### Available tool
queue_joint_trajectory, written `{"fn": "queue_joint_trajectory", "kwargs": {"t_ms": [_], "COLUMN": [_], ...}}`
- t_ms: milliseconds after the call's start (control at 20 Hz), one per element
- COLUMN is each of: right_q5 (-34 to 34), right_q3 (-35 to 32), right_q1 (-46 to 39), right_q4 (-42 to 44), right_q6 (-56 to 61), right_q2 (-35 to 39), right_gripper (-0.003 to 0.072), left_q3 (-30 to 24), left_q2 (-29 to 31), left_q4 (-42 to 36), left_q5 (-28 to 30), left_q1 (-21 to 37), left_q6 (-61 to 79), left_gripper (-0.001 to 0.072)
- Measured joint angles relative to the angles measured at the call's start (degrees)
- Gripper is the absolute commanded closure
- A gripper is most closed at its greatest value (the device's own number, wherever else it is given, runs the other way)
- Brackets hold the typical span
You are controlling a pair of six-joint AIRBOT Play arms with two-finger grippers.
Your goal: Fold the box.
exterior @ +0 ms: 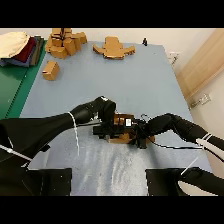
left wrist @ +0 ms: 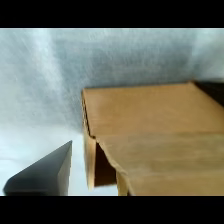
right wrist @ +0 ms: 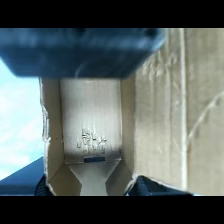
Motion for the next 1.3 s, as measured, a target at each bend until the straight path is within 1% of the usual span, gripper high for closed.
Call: {"fn": "queue_joint_trajectory", "kwargs": {"t_ms": [150,300,550,600,650,700,850,950,1050,1150,1300], "right_q5": [0.1,0.1,0.1,0.1,0.1,0.1,0.1,0.1,0.1,0.1,0.1], "right_q3": [0.0,0.0,0.0,0.0,0.0,0.0,0.0,0.0,0.0,0.0,0.0], "right_q1": [0.0,0.0,0.0,0.0,0.0,0.0,0.0,0.0,0.0,0.0,0.0], "right_q4": [0.0,0.0,0.0,0.0,0.0,0.0,0.0,0.0,0.0,0.0,0.0], "right_q6": [0.0,0.0,0.0,0.0,0.0,0.0,0.0,0.0,0.0,0.0,0.0], "right_q2": [0.0,0.0,0.0,0.0,0.0,0.0,0.0,0.0,0.0,0.0,0.0], "right_gripper": [0.0182,0.0182,0.0182,0.0182,0.0182,0.0182,0.0182,0.0182,0.0182,0.0182,0.0182], "left_q3": [0.7,1.8,3.6,3.8,3.9,4.0,4.2,4.2,3.6,1.6,-4.3], "left_q2": [0.0,0.1,0.3,0.3,0.4,0.4,0.4,0.4,0.6,1.5,4.3], "left_q4": [-6.6,-12.2,-16.4,-16.5,-16.8,-17.0,-17.3,-17.4,-16.6,-15.4,-12.6], "left_q5": [-1.8,-5.0,-10.6,-11.9,-13.0,-13.9,-14.7,-14.9,-15.0,-14.8,-11.2], "left_q1": [4.2,8.6,15.7,17.2,18.7,20.3,23.9,24.6,23.6,21.3,17.7], "left_q6": [4.7,8.9,15.1,16.6,18.6,21.4,35.1,47.3,57.8,65.6,74.7], "left_gripper": [0.0315,0.0315,0.0318,0.041,0.0638,0.0695,0.0696,0.0697,0.0697,0.0698,0.0698]}}
